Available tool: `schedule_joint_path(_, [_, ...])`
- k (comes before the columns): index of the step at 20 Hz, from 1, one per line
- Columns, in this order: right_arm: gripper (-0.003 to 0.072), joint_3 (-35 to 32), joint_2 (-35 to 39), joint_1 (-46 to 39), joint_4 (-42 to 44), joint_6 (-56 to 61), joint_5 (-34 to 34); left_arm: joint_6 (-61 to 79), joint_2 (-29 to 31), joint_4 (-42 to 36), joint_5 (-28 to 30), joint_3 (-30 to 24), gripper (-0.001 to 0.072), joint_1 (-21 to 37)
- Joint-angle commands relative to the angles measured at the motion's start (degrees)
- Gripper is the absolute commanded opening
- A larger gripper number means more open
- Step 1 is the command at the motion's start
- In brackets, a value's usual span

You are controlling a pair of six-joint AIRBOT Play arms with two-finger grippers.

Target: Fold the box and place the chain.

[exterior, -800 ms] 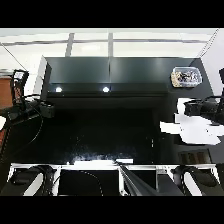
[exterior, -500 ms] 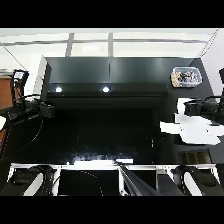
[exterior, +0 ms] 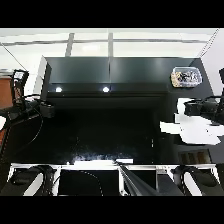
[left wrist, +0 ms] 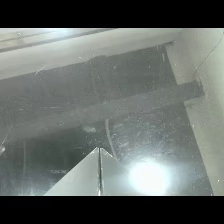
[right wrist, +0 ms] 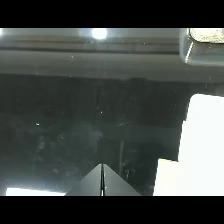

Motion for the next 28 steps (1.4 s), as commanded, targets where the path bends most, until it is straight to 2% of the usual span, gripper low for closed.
schedule_joint_path(1, [0.0016, 0.0, 0.07, 0.02, 1.55, 0.04, -4.98, -0.02, -0.48, -1.05, 6.1, -0.15, 0.003, -0.02])
schedule_joint_path(3, [0.0016, 0.0, 0.07, 0.02, 4.2, 0.07, -7.45, -0.48, -1.51, -6.03, 12.33, -0.15, 0.003, -0.02])
schedule_joint_path(6, [0.0016, 0.0, 0.07, 0.02, 7.78, 0.13, -11.32, -0.44, -2.64, -11.54, 14.95, -0.15, 0.003, -0.07])
schedule_joint_path(8, [0.0018, -0.02, 0.04, 0.02, 8.66, 0.2, -15.69, -1.14, -4.55, -13.97, 20.22, -0.15, 0.0049, -0.46])
schedule_joint_path(9, [0.012, -0.02, 0.02, 0.02, 8.59, 0.17, -18.8, -1.05, -5.88, -16.83, 22.71, -0.15, 0.0267, -0.96])
schedule_joint_path(10, [0.064, -0.07, -0.22, 0.02, 8.35, 0.2, -22.64, -1.05, -7.28, -18.23, 24.96, -0.11, 0.0635, -1.86])
schedule_joint_path(11, [0.0718, -0.07, -0.61, 0.02, 7.87, 0.13, -25.9, -0.61, -8.76, -18.49, 25.68, 0.17, 0.0704, -3.04])
schedule_joint_path(13, [0.0717, -0.07, -2.62, -0.7, 2.49, 2.47, -30.25, 3.98, -10.88, -18.03, 24.04, 0.79, 0.0704, -5.01])
schedule_joint_path(14, [0.0717, -0.02, -5.38, -3.15, -3.15, 9.79, -30.1, 4.33, -11.45, -17.68, 23.58, 0.79, 0.0705, -5.62])
schedule_joint_path(16, [0.0717, 1.62, -13.35, -12.52, -16.44, 24.44, -26.88, 4.28, -12.07, -15.82, 23.02, 0.79, 0.0705, -6.1])
schedule_joint_path(17, [0.0717, 4.26, -18.51, -19.17, -18.88, 26.56, -24.09, 4.31, -12.15, -14.8, 22.8, 0.79, 0.0704, -6.12])
schedule_joint_path(20, [0.0718, 14.78, -31.56, -36.2, -18.43, 23.21, -12.57, 4.31, -12.15, -10.56, 20.85, 0.79, 0.0704, -6.16])
schedule_joint_path(22, [0.0718, 20.39, -36.57, -43.17, -18.43, 20.09, -4.7, 4.31, -12.15, -8.7, 18.82, 0.79, 0.0704, -6.16])
schedule_joint_path(25, [0.0717, 26.45, -43.01, -51.56, -18.73, 18.8, 3.26, 4.28, -12.15, -8.2, 18.86, 0.79, 0.0704, -6.19])
schedule_joint_path(26, [0.0717, 28.2, -44.65, -53.7, -18.49, 19.5, 3.93, 4.31, -12.15, -8.2, 18.86, 0.79, 0.0704, -6.16])
schedule_joint_path(28, [0.0717, 29.88, -45.81, -56.68, -17.44, 21.0, 0.96, 4.31, -12.17, -8.22, 18.47, 0.79, 0.0704, -6.27])
